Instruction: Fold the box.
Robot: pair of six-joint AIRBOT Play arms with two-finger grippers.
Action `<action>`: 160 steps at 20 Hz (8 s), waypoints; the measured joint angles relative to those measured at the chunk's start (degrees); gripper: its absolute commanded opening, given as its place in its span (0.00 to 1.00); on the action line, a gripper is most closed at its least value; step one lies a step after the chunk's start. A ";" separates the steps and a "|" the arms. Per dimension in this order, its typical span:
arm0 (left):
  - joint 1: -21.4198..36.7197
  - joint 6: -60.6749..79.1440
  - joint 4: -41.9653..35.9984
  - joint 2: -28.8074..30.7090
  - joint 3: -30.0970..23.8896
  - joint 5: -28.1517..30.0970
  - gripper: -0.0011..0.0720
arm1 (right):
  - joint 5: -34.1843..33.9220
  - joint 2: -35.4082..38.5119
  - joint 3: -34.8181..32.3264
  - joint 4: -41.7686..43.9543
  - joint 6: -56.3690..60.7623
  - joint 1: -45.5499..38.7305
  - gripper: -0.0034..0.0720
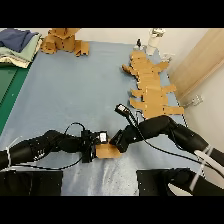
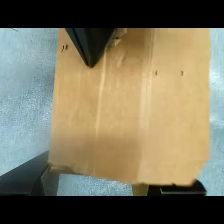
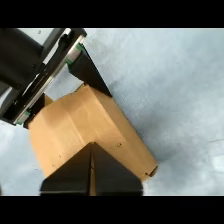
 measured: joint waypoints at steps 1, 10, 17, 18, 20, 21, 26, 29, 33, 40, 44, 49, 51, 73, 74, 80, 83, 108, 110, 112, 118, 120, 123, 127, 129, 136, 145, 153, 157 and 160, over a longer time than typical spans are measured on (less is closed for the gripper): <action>0.00 0.00 0.02 0.00 -0.02 -0.02 0.72 | 2.08 1.73 -0.24 -2.43 0.07 1.44 0.63; 0.00 0.00 0.02 0.00 0.00 -0.02 0.72 | 8.33 6.60 -1.09 -12.39 -7.26 12.00 0.83; 0.00 0.00 0.02 0.00 0.00 -0.02 0.72 | 10.80 5.70 -2.80 -14.36 -16.70 14.95 0.83; 0.00 -0.02 0.02 0.00 0.00 -0.02 0.72 | 11.02 5.60 -2.95 -14.69 -17.90 14.97 0.83; 0.00 -0.02 0.02 0.00 -0.02 -0.02 0.72 | 11.74 5.44 -3.08 -15.30 -19.87 15.34 0.83; 0.00 -0.02 0.00 0.00 0.00 -0.02 0.72 | 11.91 5.40 -3.15 -16.15 -20.44 15.67 0.82; 0.00 -0.02 0.00 0.00 0.00 -0.02 0.72 | 13.25 5.35 -3.21 -22.29 -21.16 18.32 0.71; 0.00 -0.02 0.00 0.00 0.00 0.00 0.72 | 13.66 5.77 -3.21 -24.46 -20.74 18.99 0.65; 0.00 -0.02 0.00 0.00 0.00 -0.02 0.72 | 13.75 7.37 -3.21 -25.83 -20.48 19.34 0.58; 0.00 -0.07 0.00 0.00 0.00 -0.04 0.72 | 13.90 8.92 -3.21 -27.74 -19.56 19.43 0.40; 0.00 0.00 0.00 0.00 0.00 -0.02 0.72 | 13.88 9.60 -3.21 -28.17 -19.43 19.43 0.34; 0.00 -0.02 0.00 0.00 0.00 0.00 0.72 | 13.86 9.44 -3.21 -28.26 -19.39 19.45 0.31; 0.00 -0.02 0.00 0.00 0.00 0.00 0.72 | 13.86 8.85 -3.23 -28.11 -19.34 19.43 0.31; 0.00 0.00 0.02 0.00 -0.02 0.00 0.72 | -0.52 21.18 -2.36 -27.58 26.73 19.37 0.05; 0.00 0.00 0.02 0.00 -0.02 0.00 0.72 | -1.07 21.90 -3.76 -25.86 31.80 19.30 0.05; 0.00 0.00 0.00 0.00 0.00 0.00 0.72 | 11.15 22.40 -15.50 -7.54 50.62 18.51 0.05; 0.00 0.00 0.00 0.00 0.00 0.00 0.72 | 20.87 21.94 -17.64 -2.86 54.05 18.36 0.05; 0.00 0.00 0.00 0.00 0.00 0.00 0.72 | 28.13 18.80 -17.05 -5.11 56.19 18.23 0.04; 0.00 -0.02 0.00 0.00 0.00 0.00 0.72 | 23.52 21.75 -14.73 -12.50 59.41 17.09 0.05; 0.00 0.00 0.00 0.00 0.00 0.00 0.72 | 14.56 23.50 -11.56 -23.91 66.51 15.12 0.05; 0.00 -0.02 0.00 0.00 0.00 0.00 0.72 | -11.96 16.55 -0.55 -45.64 75.38 4.61 0.05; 0.00 0.00 0.00 0.00 0.00 -0.04 0.72 | -14.80 10.05 3.80 -45.68 72.61 1.44 0.05; 0.00 -0.02 0.02 0.00 0.00 -1.09 0.72 | -14.86 -0.74 10.73 -45.00 68.85 -1.07 0.05; 0.00 -0.02 0.02 0.00 -0.02 -2.93 0.72 | -10.62 -12.92 19.19 -41.62 65.68 -2.16 0.05; 0.00 0.00 0.00 0.00 -0.02 -3.32 0.72 | -9.05 -17.07 22.05 -40.04 64.96 -2.32 0.05; 0.00 -2.60 0.15 0.24 0.24 -3.82 0.72 | -6.95 -21.29 24.85 -39.69 64.46 -2.71 0.05; 17.25 -43.67 22.18 4.87 10.40 6.03 0.72 | -6.47 -21.75 25.16 -42.73 67.32 -5.46 0.05; 50.31 -52.81 30.01 -10.23 27.10 6.34 0.72 | -6.12 -21.75 25.16 -43.08 67.58 -5.66 0.05; 57.02 -53.48 30.08 -23.63 41.40 6.43 0.72 | -6.12 -21.75 25.16 -43.08 67.60 -5.66 0.05; 58.66 -53.72 29.62 -33.66 53.11 6.47 0.72 | -6.10 -21.75 25.16 -43.08 67.60 -5.66 0.05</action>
